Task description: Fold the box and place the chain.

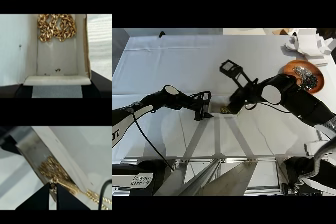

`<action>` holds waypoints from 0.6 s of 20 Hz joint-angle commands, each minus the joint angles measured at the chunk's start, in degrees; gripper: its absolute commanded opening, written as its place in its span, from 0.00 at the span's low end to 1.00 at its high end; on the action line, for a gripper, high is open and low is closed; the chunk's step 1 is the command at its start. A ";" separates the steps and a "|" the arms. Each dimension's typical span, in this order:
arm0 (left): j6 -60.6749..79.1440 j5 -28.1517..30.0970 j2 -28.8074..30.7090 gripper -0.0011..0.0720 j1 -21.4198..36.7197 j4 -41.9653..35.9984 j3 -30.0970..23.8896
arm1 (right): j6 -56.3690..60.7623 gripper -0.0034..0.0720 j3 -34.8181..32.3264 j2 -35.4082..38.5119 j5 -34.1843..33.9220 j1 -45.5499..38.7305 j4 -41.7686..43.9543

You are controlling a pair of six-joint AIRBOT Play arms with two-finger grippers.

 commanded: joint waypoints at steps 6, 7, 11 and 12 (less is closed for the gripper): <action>0.00 0.02 -0.02 0.39 -0.04 0.00 0.00 | -15.87 0.05 1.40 -4.35 -6.97 1.75 17.09; 0.00 0.00 -0.02 0.39 -0.04 0.00 0.00 | -15.78 0.05 1.40 -5.05 -7.85 1.75 16.15; 0.00 0.02 -0.02 0.39 -0.04 0.00 0.00 | -6.95 0.05 1.40 -7.19 -8.83 1.75 2.64; 0.00 0.02 -0.02 0.39 -0.02 0.00 0.00 | -3.28 0.05 1.40 -7.58 -8.81 1.75 -1.84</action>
